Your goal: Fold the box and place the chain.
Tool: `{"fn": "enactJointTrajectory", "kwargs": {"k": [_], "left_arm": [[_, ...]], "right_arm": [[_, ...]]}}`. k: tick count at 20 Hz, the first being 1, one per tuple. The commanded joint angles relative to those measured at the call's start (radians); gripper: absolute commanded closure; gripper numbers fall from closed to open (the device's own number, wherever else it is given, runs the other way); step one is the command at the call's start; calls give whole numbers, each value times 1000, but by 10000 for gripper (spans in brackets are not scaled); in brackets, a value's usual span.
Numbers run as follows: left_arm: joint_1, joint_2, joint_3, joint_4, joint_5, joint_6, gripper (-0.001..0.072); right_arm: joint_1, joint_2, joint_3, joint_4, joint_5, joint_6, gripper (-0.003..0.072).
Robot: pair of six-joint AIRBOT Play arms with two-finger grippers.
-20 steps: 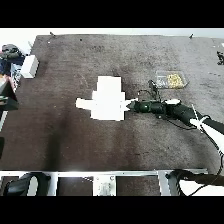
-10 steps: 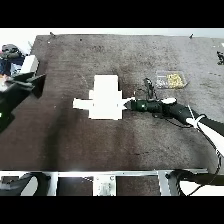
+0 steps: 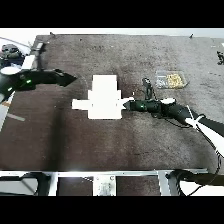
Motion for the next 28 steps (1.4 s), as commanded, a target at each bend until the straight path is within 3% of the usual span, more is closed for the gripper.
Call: {"fn": "enactJointTrajectory", "kwargs": {"k": [1, 4, 7, 10, 16, 20, 26, 27, 28], "left_arm": [[-94, -193, 242, 220, -115, -203, 177], [-108, -318, 407, 240, -145, -272, 177], [-108, -434, 550, 239, -259, -324, 177], [-108, -529, 634, 176, -381, -331, 176], [-108, -609, 646, 132, -385, -339, 177], [-108, -648, 646, 18, -420, -338, 177], [-119, -654, 646, 35, -443, -339, 180], [-129, -654, 646, 61, -445, -338, 237], [-138, -654, 646, 95, -443, -333, 237]], "right_arm": [[1, -1, 1, 4, -5, -18, 679], [1, -1, 1, 3, -4, -27, 679], [1, -1, 1, 5, -5, -43, 679], [1, -1, 1, 4, -4, -43, 679], [1, -1, 1, 4, 3, -43, 679], [1, -1, 1, 4, 3, -43, 679], [1, -1, 1, 4, 3, -43, 679], [1, -1, 1, 4, 3, -43, 679], [1, -1, 1, 4, 3, -43, 679]]}}
